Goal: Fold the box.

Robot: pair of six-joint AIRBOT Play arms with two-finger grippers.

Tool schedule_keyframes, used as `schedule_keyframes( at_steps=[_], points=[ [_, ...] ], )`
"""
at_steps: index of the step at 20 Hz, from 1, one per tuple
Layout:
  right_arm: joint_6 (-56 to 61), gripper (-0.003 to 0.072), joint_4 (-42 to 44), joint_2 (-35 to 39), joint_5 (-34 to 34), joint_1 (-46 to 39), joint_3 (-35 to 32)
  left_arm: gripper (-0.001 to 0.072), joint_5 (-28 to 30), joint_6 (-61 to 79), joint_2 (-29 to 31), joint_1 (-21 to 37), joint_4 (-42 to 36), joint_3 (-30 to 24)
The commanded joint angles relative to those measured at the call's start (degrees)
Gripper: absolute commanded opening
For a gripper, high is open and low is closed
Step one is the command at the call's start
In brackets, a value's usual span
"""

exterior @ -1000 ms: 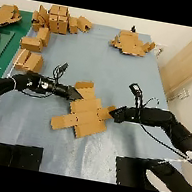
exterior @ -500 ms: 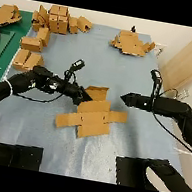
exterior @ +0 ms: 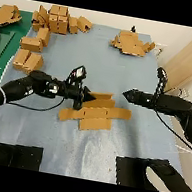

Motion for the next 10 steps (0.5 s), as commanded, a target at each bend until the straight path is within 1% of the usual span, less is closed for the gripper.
schedule_keyframes(
  at_steps=[1,4,10],
  points=[
    [2.4,0.0188,0.1,0.0,0.2,0.0,0.1,0.0011,-0.4,8.5,1.7,-0.1,-1.5,-5.6],
    [2.4,0.0188,0.1,0.0,0.9,1.2,0.1,0.0011,-0.6,10.9,1.6,-0.1,-1.5,-8.6],
    [2.8,0.0188,0.1,0.0,1.6,2.9,0.1,0.0012,-0.3,11.8,0.0,-0.1,-1.5,-8.9]
  ],
)
